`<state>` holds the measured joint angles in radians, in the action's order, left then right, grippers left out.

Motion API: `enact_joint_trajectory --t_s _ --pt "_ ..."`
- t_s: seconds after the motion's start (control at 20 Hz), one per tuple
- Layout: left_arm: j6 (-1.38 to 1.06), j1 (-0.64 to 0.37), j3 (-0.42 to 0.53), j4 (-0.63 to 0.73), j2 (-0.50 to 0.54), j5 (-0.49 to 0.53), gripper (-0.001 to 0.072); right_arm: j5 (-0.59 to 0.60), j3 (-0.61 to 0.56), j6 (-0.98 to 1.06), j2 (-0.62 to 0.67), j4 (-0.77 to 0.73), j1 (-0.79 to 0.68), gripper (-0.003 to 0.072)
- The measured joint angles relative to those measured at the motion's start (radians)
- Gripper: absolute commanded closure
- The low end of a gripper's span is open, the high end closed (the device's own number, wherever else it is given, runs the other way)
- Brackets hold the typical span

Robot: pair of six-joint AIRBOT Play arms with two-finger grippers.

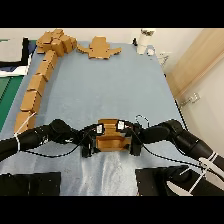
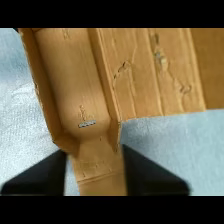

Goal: Fold the box.

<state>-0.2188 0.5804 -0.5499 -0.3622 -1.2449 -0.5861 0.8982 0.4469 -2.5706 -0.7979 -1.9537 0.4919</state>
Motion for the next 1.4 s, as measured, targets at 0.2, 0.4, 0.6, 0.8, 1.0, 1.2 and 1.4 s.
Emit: enact_joint_trajectory --t_s 0.2,0.4,0.6,0.8,1.0,1.2,1.4 --pt "0.000 0.000 0.000 0.000 0.000 0.000 0.0215 -0.004 -0.001 -0.043 -0.005 -0.018 0.006 0.0432" --pt "0.000 0.000 0.000 0.000 0.000 0.000 0.0215 -0.018 -0.001 -0.075 -0.007 -0.024 0.035 0.0523" --pt "0.000 0.000 0.000 0.000 0.000 0.000 0.0215 -0.054 -0.001 -0.116 -0.008 -0.025 0.066 0.0524" --pt "0.000 0.000 0.000 -0.001 0.000 0.000 0.0215 -0.092 -0.001 -0.163 -0.028 -0.054 0.089 0.0522" --pt "-0.002 0.000 0.000 -0.003 0.000 0.001 0.0215 -0.117 -0.001 -0.193 -0.060 -0.099 0.099 0.0230" --pt "-0.002 0.000 0.000 -0.003 0.000 0.001 0.0215 -0.132 -0.001 -0.202 -0.081 -0.118 0.101 0.0154" --pt "-0.001 0.000 0.000 -0.002 0.000 0.001 0.0215 -0.139 -0.001 -0.204 -0.091 -0.126 0.101 0.0097"
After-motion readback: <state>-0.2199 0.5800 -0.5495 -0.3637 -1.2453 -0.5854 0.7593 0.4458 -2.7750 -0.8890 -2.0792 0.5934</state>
